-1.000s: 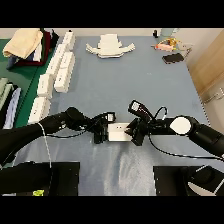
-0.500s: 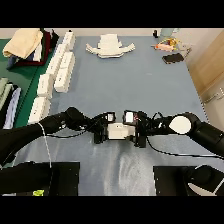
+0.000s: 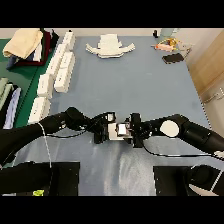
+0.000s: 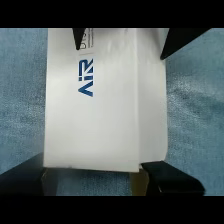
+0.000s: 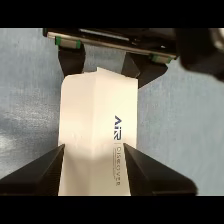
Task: Fold the box.
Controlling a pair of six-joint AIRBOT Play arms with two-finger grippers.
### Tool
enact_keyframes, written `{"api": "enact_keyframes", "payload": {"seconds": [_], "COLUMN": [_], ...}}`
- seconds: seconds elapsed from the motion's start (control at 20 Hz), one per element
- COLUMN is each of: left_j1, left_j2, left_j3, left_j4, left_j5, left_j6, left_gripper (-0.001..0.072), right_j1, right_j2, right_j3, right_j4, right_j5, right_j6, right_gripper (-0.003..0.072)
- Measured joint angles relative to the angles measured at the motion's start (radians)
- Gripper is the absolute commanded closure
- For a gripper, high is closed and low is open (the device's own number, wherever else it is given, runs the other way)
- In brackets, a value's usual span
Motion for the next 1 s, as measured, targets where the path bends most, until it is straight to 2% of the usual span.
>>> {"api": "enact_keyframes", "payload": {"seconds": [0.2, 0.3, 1.0], "left_j1": [0.000, 0.000, 0.000], "left_j2": [0.000, 0.000, 0.000], "left_j3": [0.000, 0.000, 0.000], "left_j4": [0.000, 0.000, 0.000], "left_j5": [0.000, 0.000, 0.001], "left_j6": [0.001, 0.000, -0.001], "left_gripper": [0.0207, 0.0207, 0.0207], "right_j1": [0.004, 0.004, 0.005], "right_j2": [-0.022, -0.026, 0.042], "right_j3": [0.001, 0.001, 0.000], "right_j4": [-0.010, -0.014, -0.037], "right_j5": [-0.016, -0.020, -0.082], "right_j6": [-0.034, -0.044, -0.068], "right_gripper": [0.0110, 0.0206, 0.0206]}}
